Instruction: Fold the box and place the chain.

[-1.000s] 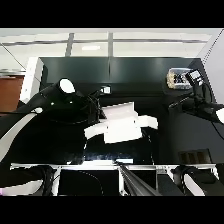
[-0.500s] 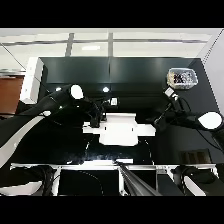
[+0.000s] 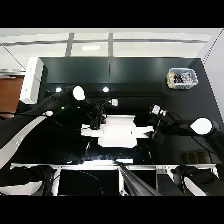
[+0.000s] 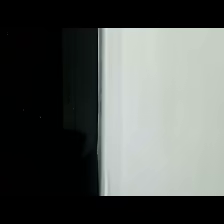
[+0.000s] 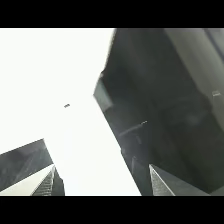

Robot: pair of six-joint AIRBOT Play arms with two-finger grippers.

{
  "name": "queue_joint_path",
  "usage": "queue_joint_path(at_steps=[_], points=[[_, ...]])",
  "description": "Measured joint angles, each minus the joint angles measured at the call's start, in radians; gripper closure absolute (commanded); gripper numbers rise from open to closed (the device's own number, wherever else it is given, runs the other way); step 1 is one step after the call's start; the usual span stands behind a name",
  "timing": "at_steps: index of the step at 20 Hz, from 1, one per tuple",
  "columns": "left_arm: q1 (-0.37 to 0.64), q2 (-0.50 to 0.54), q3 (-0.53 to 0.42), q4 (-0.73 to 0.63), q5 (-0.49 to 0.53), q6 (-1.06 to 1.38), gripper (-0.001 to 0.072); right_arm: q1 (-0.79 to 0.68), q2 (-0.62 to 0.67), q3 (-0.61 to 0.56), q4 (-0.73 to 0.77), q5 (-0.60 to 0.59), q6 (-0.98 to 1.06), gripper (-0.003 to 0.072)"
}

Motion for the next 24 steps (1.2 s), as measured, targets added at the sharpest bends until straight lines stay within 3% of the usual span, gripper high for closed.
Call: queue_joint_path(at_steps=[13, 24], points=[[-0.019, 0.000, -0.003, 0.028, 0.045, -0.040, 0.0687, 0.200, -0.051, -0.048, -0.020, 0.011, -0.158, -0.0012], [-0.023, 0.000, -0.003, 0.032, 0.047, -0.043, 0.0686, 0.342, -0.094, -0.048, 0.051, -0.128, -0.191, -0.0012]])
